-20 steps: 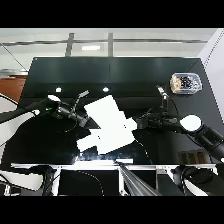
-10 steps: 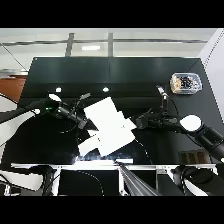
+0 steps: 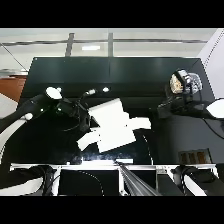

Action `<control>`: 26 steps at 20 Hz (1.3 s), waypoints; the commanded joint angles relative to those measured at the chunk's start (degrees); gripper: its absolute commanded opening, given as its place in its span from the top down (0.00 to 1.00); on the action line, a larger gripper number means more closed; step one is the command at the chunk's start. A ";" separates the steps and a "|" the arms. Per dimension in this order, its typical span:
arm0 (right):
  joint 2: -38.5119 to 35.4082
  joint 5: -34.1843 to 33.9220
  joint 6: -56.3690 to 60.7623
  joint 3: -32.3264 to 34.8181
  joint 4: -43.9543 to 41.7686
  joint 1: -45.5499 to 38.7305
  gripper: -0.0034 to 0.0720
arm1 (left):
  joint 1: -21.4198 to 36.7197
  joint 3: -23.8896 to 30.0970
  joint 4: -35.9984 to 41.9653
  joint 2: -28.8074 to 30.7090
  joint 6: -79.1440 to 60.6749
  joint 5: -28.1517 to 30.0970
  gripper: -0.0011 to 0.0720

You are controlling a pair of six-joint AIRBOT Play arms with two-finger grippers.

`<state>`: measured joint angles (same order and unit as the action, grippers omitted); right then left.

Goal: Fold the box and place the chain.

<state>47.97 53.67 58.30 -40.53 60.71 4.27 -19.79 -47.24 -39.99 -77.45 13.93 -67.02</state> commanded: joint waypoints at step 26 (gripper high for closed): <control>3.52 -2.49 -41.75 14.43 -5.16 24.30 0.02 | -9.81 6.67 -8.96 0.70 -5.20 18.43 0.94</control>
<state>49.84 48.12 22.24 -26.48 53.65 25.21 -29.58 -40.58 -48.88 -76.71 8.75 -48.45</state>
